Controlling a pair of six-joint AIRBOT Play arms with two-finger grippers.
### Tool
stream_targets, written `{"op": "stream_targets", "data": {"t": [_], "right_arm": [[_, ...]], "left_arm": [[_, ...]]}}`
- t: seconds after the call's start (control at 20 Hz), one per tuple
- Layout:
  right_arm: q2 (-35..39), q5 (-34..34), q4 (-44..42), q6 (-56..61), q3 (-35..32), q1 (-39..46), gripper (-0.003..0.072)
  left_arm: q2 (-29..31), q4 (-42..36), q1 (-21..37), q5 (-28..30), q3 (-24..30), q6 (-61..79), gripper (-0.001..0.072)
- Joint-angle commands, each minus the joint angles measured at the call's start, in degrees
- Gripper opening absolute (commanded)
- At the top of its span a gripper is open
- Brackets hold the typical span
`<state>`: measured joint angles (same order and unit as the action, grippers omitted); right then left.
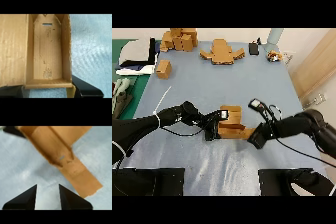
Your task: Fold the box.
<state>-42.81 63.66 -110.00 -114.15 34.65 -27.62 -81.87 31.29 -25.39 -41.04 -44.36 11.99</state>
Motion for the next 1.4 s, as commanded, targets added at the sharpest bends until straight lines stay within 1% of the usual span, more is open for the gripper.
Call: {"op": "stream_targets", "data": {"t": [0.0, 0.05, 0.1, 0.15, 0.3, 0.4, 0.55, 0.6, 0.65, 0.7, 0.75, 1.05, 1.25, 1.35], "right_arm": [[2.5, -4.1, 3.8, -13.0, -5.9, -0.3, 0.0433], [1.0, -7.6, 4.2, -16.7, -6.0, -0.3, 0.0437], [-0.9, -11.6, 4.0, -20.5, -6.1, -0.3, 0.052], [-2.8, -15.3, 3.5, -24.2, -6.0, -0.5, 0.0537], [-8.7, -26.3, 3.1, -34.0, -6.0, -0.7, 0.0537], [-11.3, -29.1, 3.1, -36.0, -6.0, -0.7, 0.0537], [-12.0, -27.5, 0.0, -36.6, -6.0, -0.7, 0.0526], [-11.6, -25.9, -1.2, -36.6, -6.0, -0.7, 0.0506], [-11.0, -24.4, -2.1, -37.1, -6.0, -0.7, 0.0405], [-10.2, -23.4, -3.4, -37.8, -6.0, -0.7, 0.0184], [-9.5, -23.3, -4.2, -38.7, -6.0, -0.7, 0.0093], [-11.2, -26.4, -9.3, -45.4, -6.0, -1.1, 0.0093], [-10.6, -24.1, -8.6, -44.1, -6.1, -1.4, 0.0096], [-9.6, -23.7, -5.0, -40.0, -6.1, -1.2, 0.011]], "left_arm": [[0.0, 0.0, 0.0, 0.0, 0.0, 0.0, 0.0514], [0.0, 0.0, 0.0, 0.0, 0.0, 0.0, 0.0514], [0.0, 0.0, 0.0, 0.0, 0.0, 0.0, 0.0514], [0.0, 0.0, 0.0, 0.0, 0.0, 0.0, 0.0514], [0.0, 0.0, 0.0, 0.0, 0.0, 0.0, 0.0514], [0.0, 0.0, 0.0, 0.0, 0.0, 0.0, 0.0514], [0.0, 0.0, 0.0, 0.0, 0.0, 0.0, 0.0514], [0.0, 0.0, 0.0, 0.0, 0.0, 0.0, 0.0514], [0.0, 0.0, 0.0, 0.0, 0.0, 0.0, 0.0514], [0.0, 0.0, 0.0, 0.0, 0.0, 0.0, 0.0514], [0.0, 0.0, 0.0, 0.0, 0.0, 0.0, 0.0513], [0.0, 0.0, 0.0, 0.0, 0.0, 0.0, 0.0514], [0.0, 0.0, 0.0, 0.0, 0.0, 0.0, 0.0514], [0.0, 0.0, 0.0, 0.0, 0.0, 0.0, 0.0513]]}}
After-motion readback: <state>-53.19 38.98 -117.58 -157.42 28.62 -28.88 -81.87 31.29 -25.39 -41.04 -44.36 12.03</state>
